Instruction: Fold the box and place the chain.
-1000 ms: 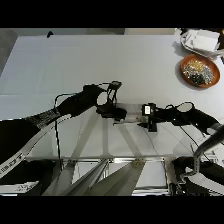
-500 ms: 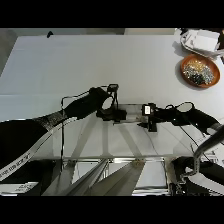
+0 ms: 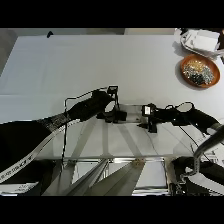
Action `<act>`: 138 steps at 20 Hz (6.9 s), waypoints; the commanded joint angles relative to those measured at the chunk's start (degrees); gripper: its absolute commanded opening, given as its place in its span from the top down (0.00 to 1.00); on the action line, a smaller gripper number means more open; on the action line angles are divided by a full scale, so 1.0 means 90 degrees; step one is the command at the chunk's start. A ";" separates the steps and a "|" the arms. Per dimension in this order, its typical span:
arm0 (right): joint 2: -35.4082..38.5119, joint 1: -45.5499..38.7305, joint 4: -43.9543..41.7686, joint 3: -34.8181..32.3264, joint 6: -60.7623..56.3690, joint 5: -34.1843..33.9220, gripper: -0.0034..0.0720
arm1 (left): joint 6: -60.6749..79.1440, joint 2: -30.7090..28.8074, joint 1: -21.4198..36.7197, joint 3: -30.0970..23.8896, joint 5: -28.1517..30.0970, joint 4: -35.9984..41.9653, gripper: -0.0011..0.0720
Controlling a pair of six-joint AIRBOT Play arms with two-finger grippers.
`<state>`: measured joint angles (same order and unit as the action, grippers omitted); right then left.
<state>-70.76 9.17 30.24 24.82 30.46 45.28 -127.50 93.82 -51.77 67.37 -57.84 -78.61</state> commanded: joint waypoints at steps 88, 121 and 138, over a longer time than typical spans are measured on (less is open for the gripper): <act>0.0005 0.0000 -0.0010 0.0000 0.0002 -0.0029 0.41 | 1.7704 -0.0753 0.1457 -0.3084 0.2450 0.7473 0.86; 0.2834 0.0000 0.2472 0.0000 -0.4087 0.1132 0.55 | 1.7690 -0.0753 0.1464 -0.3084 0.2450 0.7473 0.86; 0.0692 0.0627 -0.0510 -0.0010 -0.4850 -0.2064 0.94 | 1.7690 -0.0753 0.1460 -0.3084 0.2446 0.7473 0.86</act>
<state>-59.00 14.59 26.13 24.77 -9.67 29.12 31.66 87.09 -38.65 39.64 -35.81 -11.33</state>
